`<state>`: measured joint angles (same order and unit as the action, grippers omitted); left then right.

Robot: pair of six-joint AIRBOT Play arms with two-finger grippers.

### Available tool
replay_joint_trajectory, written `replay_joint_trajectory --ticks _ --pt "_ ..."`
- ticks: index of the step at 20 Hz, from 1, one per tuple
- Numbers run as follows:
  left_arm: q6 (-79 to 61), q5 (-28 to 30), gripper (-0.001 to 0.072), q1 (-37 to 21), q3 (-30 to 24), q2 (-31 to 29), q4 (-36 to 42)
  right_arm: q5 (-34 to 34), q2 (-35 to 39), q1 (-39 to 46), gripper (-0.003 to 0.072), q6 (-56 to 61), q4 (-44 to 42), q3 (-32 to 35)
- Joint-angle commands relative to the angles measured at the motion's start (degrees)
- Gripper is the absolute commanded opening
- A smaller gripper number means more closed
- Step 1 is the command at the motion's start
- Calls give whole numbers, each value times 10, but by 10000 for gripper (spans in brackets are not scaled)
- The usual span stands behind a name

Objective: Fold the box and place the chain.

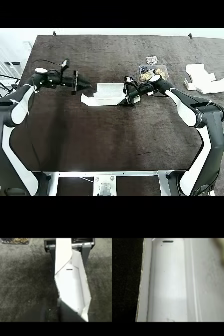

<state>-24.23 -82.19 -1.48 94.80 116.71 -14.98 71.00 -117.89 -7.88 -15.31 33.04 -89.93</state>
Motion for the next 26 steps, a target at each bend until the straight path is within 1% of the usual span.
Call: replay_joint_trajectory --ticks 1,2,4,8,12,13,15,18,23,26 --pt "3 -86 19 -21 11 -19 15 0 0 0 542 0 0 0" --pt "8 -95 18 -17 11 -26 14 0 0 0 541 0 0 0" --pt "44 -74 14 -1 10 -43 8 0 0 0 542 0 0 0" --pt "89 7 13 52 8 -80 -70 0 0 0 542 0 0 0" --pt "129 76 13 107 8 -83 -158 0 0 0 542 0 0 0" --pt "136 85 13 115 8 -82 -165 0 0 0 542 0 0 0" --pt "138 101 13 128 3 -82 -167 0 0 0 541 0 0 0" --pt "154 168 14 139 -18 -80 -166 0 0 0 541 0 0 0" --pt "152 267 15 141 -21 -76 -155 0 0 0 541 0 0 0" --pt "152 288 15 141 -22 -76 -155 0 0 0 541 0 0 0"
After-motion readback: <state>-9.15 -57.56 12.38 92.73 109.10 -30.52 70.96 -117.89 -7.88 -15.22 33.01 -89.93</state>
